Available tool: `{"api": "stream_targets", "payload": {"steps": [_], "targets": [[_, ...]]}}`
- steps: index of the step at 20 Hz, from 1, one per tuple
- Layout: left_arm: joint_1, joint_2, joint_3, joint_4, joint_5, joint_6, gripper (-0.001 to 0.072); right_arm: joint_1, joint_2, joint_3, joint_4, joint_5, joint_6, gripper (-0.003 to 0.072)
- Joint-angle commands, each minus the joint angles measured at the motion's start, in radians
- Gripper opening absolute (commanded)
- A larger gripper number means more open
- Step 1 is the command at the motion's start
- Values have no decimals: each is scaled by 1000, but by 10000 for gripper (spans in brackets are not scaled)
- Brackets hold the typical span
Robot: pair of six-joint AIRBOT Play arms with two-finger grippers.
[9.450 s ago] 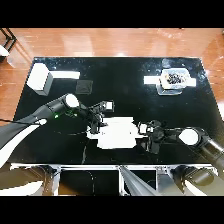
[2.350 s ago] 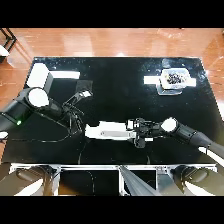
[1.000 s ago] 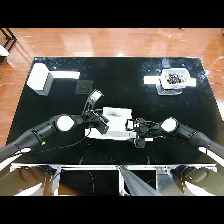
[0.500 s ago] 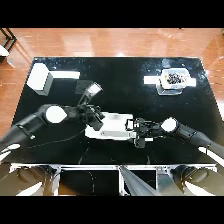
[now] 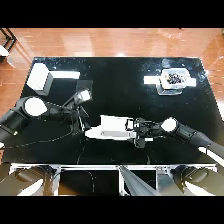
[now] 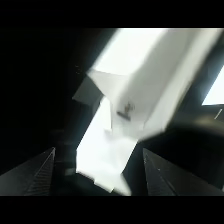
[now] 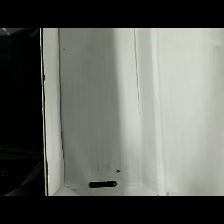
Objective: Fold the box and place the chain.
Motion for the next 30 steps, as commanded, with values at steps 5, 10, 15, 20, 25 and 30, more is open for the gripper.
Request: {"api": "stream_targets", "payload": {"steps": [5, 10, 15, 20, 25, 30], "targets": [[-6, -75, -97, -69, 69, 373, 644, 0, 0, 0, 0, 0, 0, 309], [-114, -89, -98, -63, 167, 391, 644, 0, 0, 0, 0, 0, 1, 309], [-143, -158, -97, -36, 198, 354, 643, 0, 0, 0, 1, 0, 1, 309], [-150, -159, -96, -48, 241, 354, 559, 0, 0, 0, 1, 0, 1, 309], [-172, -159, -96, -93, 247, 354, 272, 0, 0, 0, 1, 0, 1, 309], [-172, -159, -96, -159, 242, 355, 256, 0, 0, 0, 1, 0, 1, 309]]}}
